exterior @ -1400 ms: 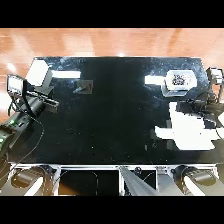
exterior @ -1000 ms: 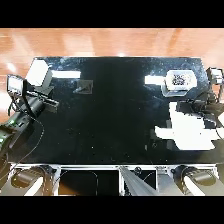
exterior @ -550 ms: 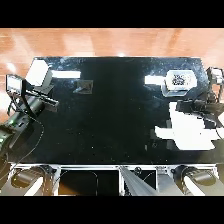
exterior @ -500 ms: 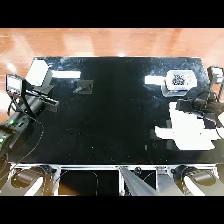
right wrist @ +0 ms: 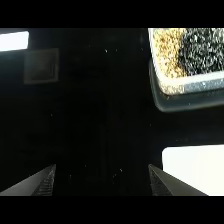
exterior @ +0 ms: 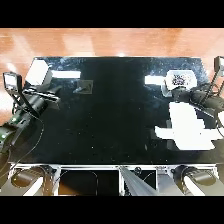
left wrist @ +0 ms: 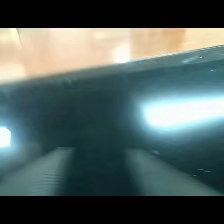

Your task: Fold the box and place the chain.

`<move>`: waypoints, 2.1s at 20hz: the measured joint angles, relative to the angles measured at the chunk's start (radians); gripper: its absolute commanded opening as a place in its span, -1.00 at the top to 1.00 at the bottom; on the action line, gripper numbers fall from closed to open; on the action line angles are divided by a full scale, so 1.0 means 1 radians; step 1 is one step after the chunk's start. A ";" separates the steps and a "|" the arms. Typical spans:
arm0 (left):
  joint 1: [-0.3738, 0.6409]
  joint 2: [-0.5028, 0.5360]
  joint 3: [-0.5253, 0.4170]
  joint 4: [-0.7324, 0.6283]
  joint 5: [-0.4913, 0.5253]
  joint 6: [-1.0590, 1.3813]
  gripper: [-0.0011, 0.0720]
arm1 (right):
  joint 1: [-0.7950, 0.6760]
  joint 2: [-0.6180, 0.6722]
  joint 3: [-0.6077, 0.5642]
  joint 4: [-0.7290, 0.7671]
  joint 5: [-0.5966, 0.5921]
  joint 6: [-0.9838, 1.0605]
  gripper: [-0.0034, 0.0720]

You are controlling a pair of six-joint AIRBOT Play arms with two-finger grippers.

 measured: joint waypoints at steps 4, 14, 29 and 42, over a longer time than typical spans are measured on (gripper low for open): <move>-0.011 -0.021 0.000 -0.073 0.005 -0.088 -0.73 | -0.304 -0.011 0.036 -0.123 0.029 -0.011 -1.00; -0.016 -0.039 0.000 -0.131 0.106 -0.165 -0.74 | -1.336 -0.524 0.285 0.542 0.422 -0.654 -1.00; -0.011 -0.046 0.000 -0.122 0.157 -0.264 -0.73 | -1.365 -0.973 0.485 0.541 0.893 -0.811 -1.00; -0.011 -0.046 0.000 -0.113 0.127 -0.264 -0.73 | -1.238 -1.022 0.481 0.473 0.970 -0.822 0.84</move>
